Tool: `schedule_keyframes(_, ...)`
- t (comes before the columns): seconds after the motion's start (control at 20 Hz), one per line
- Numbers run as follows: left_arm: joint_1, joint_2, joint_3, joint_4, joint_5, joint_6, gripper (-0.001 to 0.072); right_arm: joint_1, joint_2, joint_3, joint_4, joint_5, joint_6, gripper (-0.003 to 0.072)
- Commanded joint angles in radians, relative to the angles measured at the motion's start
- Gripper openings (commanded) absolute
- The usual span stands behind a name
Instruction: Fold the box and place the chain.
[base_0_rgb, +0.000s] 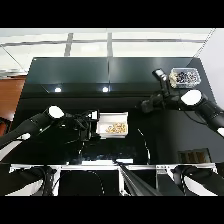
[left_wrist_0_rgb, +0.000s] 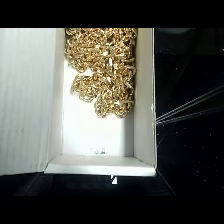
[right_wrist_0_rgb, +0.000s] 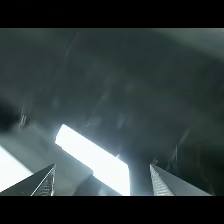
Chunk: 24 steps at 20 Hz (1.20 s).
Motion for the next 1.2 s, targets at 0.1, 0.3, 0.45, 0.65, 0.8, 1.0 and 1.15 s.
schedule_keyframes(0.1,-0.001,0.0,-0.001,0.004,-0.004,-0.002,0.0485,-0.071,-0.063,0.101,0.003,0.018,0.104,0.0674)
schedule_keyframes(0.3,-0.001,0.0,-0.001,0.004,-0.004,-0.002,0.0485,-0.073,-0.182,0.163,0.042,0.174,0.1,0.0674)
schedule_keyframes(0.45,-0.001,0.0,-0.001,0.004,-0.004,-0.002,0.0486,-0.071,-0.201,0.175,0.08,0.18,0.064,0.0674)
schedule_keyframes(0.65,-0.001,0.0,-0.001,0.004,-0.004,-0.002,0.0485,-0.036,-0.201,0.177,0.087,0.217,-0.013,0.0674)
schedule_keyframes(0.8,-0.001,-0.001,-0.001,0.004,-0.004,-0.002,0.0485,0.012,-0.201,0.177,0.105,0.217,-0.051,0.0673)
schedule_keyframes(1.0,-0.001,0.0,-0.001,0.004,-0.004,-0.002,0.0485,0.053,-0.201,0.18,0.151,0.217,-0.125,0.0673)
schedule_keyframes(1.15,-0.001,0.0,-0.001,0.004,-0.004,-0.002,0.0485,0.086,-0.201,0.182,0.163,0.234,-0.243,0.0674)
